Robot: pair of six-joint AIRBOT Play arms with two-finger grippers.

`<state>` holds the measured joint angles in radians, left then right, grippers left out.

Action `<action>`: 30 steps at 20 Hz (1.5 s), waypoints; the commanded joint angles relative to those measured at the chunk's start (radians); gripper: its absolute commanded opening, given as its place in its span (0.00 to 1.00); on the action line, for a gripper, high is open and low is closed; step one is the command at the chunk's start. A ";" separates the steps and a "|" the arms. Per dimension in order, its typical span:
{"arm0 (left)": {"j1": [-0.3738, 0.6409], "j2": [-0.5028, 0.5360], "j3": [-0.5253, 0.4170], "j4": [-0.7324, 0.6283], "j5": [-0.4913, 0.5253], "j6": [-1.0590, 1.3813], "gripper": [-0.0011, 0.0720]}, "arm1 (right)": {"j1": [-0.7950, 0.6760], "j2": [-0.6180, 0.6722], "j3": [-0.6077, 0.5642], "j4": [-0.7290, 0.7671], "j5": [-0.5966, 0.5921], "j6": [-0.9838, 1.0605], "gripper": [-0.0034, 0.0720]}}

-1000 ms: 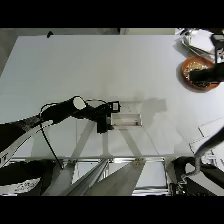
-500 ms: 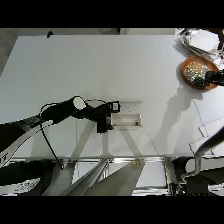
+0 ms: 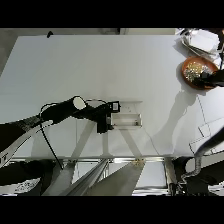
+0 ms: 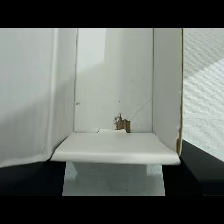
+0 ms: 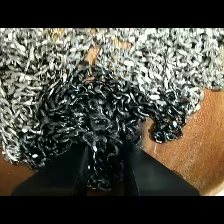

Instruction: Fold the box and place the chain.

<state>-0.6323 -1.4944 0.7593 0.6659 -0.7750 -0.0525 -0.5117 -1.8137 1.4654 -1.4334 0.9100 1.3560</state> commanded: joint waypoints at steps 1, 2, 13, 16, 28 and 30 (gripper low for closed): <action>0.001 0.000 0.001 0.000 0.000 0.000 0.45 | 0.000 -0.003 0.001 0.018 0.027 -0.004 0.07; 0.001 0.000 0.001 0.000 0.000 0.000 0.45 | 0.000 0.008 0.001 0.025 0.042 -0.005 0.07; 0.001 0.000 0.001 0.000 0.000 0.000 0.45 | 0.082 0.408 0.000 0.137 0.441 -0.179 0.07; 0.001 0.000 0.001 0.000 0.000 0.000 0.45 | 0.121 0.500 0.000 0.217 0.540 -0.179 0.07; 0.001 0.000 0.001 0.000 0.000 0.000 0.45 | 0.345 0.738 -0.014 0.247 0.787 -0.077 0.07; 0.001 0.000 0.001 0.000 0.000 0.000 0.45 | 0.396 0.782 -0.066 0.253 0.794 -0.073 0.07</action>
